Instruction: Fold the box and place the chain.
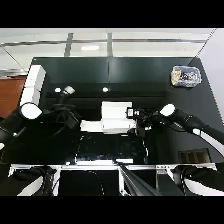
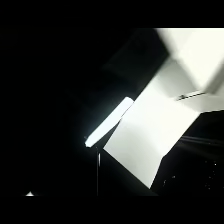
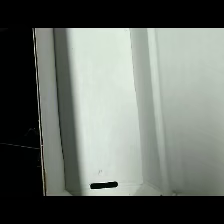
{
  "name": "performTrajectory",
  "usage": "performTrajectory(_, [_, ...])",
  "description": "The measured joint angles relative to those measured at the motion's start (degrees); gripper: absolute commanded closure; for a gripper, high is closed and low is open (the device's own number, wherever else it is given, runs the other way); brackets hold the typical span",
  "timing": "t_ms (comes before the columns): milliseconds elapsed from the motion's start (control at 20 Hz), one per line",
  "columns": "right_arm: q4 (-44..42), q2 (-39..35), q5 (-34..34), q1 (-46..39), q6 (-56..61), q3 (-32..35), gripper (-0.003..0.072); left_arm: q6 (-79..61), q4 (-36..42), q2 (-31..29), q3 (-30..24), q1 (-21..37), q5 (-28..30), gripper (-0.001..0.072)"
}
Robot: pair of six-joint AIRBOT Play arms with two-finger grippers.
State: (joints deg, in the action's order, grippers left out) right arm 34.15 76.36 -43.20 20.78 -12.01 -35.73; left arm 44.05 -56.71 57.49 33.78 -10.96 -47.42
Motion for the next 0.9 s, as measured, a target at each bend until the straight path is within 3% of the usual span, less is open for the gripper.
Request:
performTrajectory(100, [0.0, 0.0, -0.02, 0.0, -0.02, 0.0, 0.056, 12.02, -0.68, 1.57, -0.66, 6.82, -6.29, 0.068])
performTrajectory(250, [0.0, -0.02, -0.02, 0.0, -0.02, 0.0, 0.0561, 19.43, 6.05, 6.91, -2.43, 15.45, -15.34, 0.0682])
performTrajectory(400, [0.02, 0.0, -0.02, 0.0, -0.02, 0.0, 0.056, 21.4, 12.85, 12.41, -3.5, 18.8, -18.08, 0.0682])
performTrajectory(550, [0.02, 0.0, -0.02, -0.02, -0.02, 0.0, 0.0561, 21.9, 17.68, 16.85, -3.91, 17.42, -17.4, 0.0682])
performTrajectory(900, [0.02, 0.0, -0.04, -0.02, -0.04, 0.0, 0.056, 14.62, 28.55, 22.23, -1.07, 7.1, -16.0, 0.0682])
